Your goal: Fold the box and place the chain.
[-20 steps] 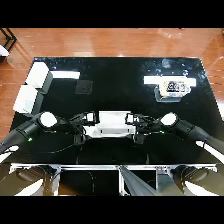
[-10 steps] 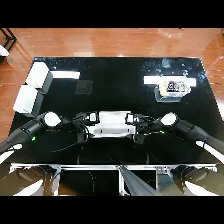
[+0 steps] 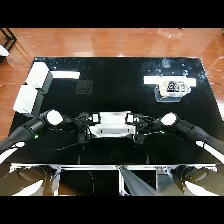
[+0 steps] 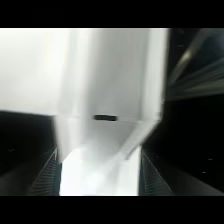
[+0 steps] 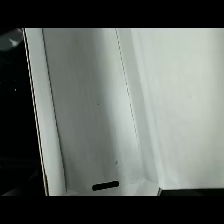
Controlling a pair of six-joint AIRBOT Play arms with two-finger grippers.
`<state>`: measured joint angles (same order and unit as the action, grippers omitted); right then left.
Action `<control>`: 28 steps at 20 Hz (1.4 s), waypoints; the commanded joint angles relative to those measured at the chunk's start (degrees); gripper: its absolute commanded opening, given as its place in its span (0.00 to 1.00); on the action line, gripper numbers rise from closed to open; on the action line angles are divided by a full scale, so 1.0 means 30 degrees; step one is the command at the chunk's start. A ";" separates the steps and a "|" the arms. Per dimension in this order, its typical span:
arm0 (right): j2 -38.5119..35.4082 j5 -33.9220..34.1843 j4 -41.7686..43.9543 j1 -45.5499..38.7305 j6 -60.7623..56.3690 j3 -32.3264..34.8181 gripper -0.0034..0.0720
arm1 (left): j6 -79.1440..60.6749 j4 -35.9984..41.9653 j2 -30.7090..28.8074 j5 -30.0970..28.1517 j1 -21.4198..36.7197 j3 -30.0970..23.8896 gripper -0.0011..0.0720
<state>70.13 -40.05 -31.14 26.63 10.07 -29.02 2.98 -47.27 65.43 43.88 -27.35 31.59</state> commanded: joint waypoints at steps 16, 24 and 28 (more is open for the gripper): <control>0.0015 0.0007 0.0000 0.0015 0.0000 0.0000 0.51 | 0.0073 0.2579 0.0204 -0.0969 -0.0845 0.0029 0.37; 0.0015 0.0007 0.0007 0.0015 0.0000 0.0000 0.51 | -0.0102 0.4189 0.0692 -0.1151 -0.0852 0.0029 0.34; 0.0015 0.0007 0.0007 0.0015 0.0000 0.0000 0.51 | -0.1027 0.5581 0.1545 -0.1173 -0.0852 0.0029 0.34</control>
